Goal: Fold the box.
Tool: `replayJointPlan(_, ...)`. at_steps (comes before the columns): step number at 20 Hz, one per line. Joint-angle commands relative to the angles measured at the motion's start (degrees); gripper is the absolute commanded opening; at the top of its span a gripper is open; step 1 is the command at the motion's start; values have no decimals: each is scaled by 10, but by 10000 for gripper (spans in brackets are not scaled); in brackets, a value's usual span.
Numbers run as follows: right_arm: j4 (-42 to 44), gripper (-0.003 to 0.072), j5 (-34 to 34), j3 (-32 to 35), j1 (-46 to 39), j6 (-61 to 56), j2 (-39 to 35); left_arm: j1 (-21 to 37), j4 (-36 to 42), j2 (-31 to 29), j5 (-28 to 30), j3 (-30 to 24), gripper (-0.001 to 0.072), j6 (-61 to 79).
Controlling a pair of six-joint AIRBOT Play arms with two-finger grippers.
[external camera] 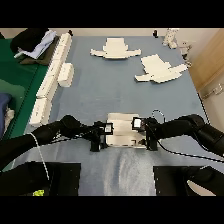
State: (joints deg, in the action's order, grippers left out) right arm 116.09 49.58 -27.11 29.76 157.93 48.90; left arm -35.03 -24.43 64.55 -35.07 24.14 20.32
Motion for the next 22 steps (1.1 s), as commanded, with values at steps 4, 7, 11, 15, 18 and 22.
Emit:
replayJointPlan(4, 9, 525, 5, 0, 0, 13, 4, 0, 0, 0, 0, 0, 534, 0)
replayJointPlan(7, 4, 526, 7, 0, 0, 11, 4, 0, 0, 0, 0, 0, 534, 0)
replayJointPlan(11, -4, 483, 32, 0, 0, -19, 4, 0, 0, 0, 0, 0, 534, 0)
replayJointPlan(15, 14, 278, 28, 0, 0, -19, 4, 0, 0, 0, 0, 0, 534, 0)
replayJointPlan(18, 22, 161, 21, 0, 12, -18, 6, 0, 0, 0, 0, 0, 534, 0)
replayJointPlan(22, 26, 161, -19, 0, 32, -7, 26, 0, 0, 0, 0, 0, 534, 0)
